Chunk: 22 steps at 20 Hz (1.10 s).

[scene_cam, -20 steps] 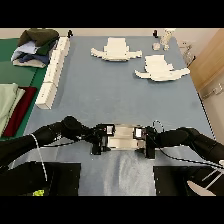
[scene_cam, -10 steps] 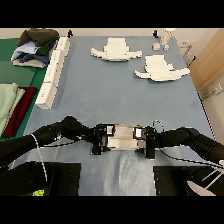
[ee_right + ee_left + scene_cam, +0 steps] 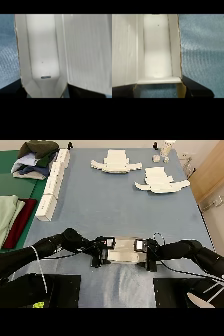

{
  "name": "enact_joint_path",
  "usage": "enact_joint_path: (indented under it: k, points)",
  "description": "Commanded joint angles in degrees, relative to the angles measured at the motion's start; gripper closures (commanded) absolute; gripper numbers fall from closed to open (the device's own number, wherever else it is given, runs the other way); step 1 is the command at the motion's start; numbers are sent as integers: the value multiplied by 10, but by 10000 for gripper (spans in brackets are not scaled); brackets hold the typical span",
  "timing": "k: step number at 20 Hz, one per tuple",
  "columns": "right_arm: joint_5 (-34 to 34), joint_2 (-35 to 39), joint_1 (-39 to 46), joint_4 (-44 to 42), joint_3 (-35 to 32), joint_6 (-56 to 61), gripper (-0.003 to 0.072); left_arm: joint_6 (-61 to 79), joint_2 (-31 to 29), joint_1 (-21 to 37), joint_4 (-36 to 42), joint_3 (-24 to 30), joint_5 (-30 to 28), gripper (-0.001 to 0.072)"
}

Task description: Fold the box.

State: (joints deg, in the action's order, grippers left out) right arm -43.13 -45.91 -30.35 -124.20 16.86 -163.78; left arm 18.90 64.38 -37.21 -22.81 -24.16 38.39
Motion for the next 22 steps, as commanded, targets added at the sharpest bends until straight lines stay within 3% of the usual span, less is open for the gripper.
enact_joint_path:
  k: [1, 4, 7, 8, 10, 11, 13, 14, 17, 22]
  points:
    - [-79, 48, 0, 69, 11, 80, -28, -1, 0, 0, 1, 0, -5, 269]
    - [-182, 111, 0, 168, 28, 212, -21, -1, 0, 0, 1, 0, -5, 269]
    - [-264, 166, 0, 213, 55, 443, -16, -1, 0, 0, 1, 0, -5, 269]
    - [-276, 181, 0, 206, 69, 549, 57, -1, 0, 0, 1, 0, -5, 269]
    - [-274, 192, 0, 124, 90, 727, 317, -1, 0, 0, 1, 0, -5, 269]
    - [-253, 190, 0, 45, 89, 762, 401, -1, 0, 0, 1, 0, -5, 269]
    - [-140, 168, -11, -111, 84, 768, 406, -1, 0, 0, 1, 0, -5, 269]
    - [-66, 149, -28, -142, 85, 769, 405, -1, 0, 0, 1, 0, -4, 269]
    - [70, 71, -45, -139, 100, 779, 406, -1, 0, 0, 1, 0, -4, 269]
    - [82, -99, -40, -107, 140, 776, 405, -1, 0, 0, 1, 0, -4, 269]
